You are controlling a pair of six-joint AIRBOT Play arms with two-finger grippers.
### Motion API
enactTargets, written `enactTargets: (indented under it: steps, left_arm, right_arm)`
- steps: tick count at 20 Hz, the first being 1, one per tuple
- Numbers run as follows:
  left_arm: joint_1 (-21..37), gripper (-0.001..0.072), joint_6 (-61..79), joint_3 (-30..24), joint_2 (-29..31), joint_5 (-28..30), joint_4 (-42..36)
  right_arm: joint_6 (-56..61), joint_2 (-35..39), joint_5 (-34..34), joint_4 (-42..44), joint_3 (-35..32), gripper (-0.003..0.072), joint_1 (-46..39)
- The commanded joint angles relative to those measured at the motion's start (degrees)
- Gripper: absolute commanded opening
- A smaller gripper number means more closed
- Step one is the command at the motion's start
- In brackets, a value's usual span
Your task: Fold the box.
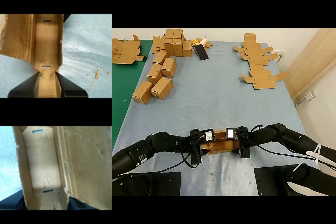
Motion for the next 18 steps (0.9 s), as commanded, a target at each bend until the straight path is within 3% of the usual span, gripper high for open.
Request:
enactTargets:
  steps: [1,5,6,7,15,16,18]
  left_arm:
    - [0.0,0.0285,0.1,0.2,-1.1,0.4,-1.0]
    - [0.0,0.0279,0.1,0.3,-1.6,1.7,-1.2]
    - [0.0,0.0109,0.1,0.3,-1.6,1.5,-1.6]
    - [0.0,0.0084,0.3,0.3,-1.7,1.6,-2.2]
    - [0.0,0.0083,0.3,0.5,-2.0,2.6,-5.1]
    - [0.0,0.0031,0.3,0.5,-2.3,2.5,-5.3]
    - [-0.9,0.0015,0.3,0.9,-3.3,2.6,-5.3]
  right_arm:
    - [0.0,0.0,0.0,0.0,0.0,0.0596,0.0]
    - [0.0,0.0,0.0,0.0,0.0,0.0595,0.0]
    - [0.0,0.0,0.0,0.0,0.0,0.0596,0.0]
    - [0.0,0.0,0.0,0.0,0.0,0.0596,0.0]
    - [0.0,0.0,0.0,0.0,0.0,0.0595,0.0]
    - [0.0,0.0,0.0,0.0,0.0,0.0596,0.0]
    - [0.0,0.0,0.0,0.0,0.0,0.0596,0.0]
